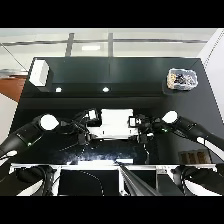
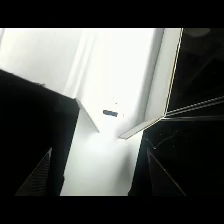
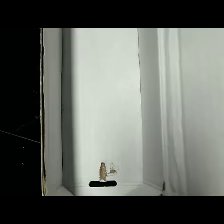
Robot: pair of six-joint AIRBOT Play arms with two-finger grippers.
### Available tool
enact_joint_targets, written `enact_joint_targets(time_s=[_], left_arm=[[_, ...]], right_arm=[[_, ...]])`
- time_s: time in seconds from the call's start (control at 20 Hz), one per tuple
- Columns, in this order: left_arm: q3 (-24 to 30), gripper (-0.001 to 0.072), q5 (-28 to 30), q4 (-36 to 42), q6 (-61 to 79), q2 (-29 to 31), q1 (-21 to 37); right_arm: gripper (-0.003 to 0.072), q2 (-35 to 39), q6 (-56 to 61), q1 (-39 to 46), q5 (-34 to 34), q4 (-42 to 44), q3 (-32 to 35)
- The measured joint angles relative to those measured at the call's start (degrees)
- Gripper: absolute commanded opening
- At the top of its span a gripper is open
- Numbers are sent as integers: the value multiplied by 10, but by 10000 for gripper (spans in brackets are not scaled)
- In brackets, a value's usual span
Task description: Fold the box and place the chain.
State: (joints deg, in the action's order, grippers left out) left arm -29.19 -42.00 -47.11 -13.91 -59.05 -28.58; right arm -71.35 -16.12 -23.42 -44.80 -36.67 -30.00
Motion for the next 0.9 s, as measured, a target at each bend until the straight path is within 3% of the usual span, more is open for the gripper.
enact_joint_targets(time_s=[0.25,0.3,0.35,0.5,0.9], left_arm=[[0,677,27,9,16,-23,-36],[0,648,35,8,17,-28,-43],[0,559,45,7,18,-32,-49],[0,412,71,2,20,-45,-58],[-1,329,84,30,21,-55,-64]], right_arm=[[447,0,0,0,0,0,0],[447,0,0,0,0,0,0],[447,0,0,0,0,0,0],[447,0,0,0,0,0,0],[447,0,0,0,0,0,0]])
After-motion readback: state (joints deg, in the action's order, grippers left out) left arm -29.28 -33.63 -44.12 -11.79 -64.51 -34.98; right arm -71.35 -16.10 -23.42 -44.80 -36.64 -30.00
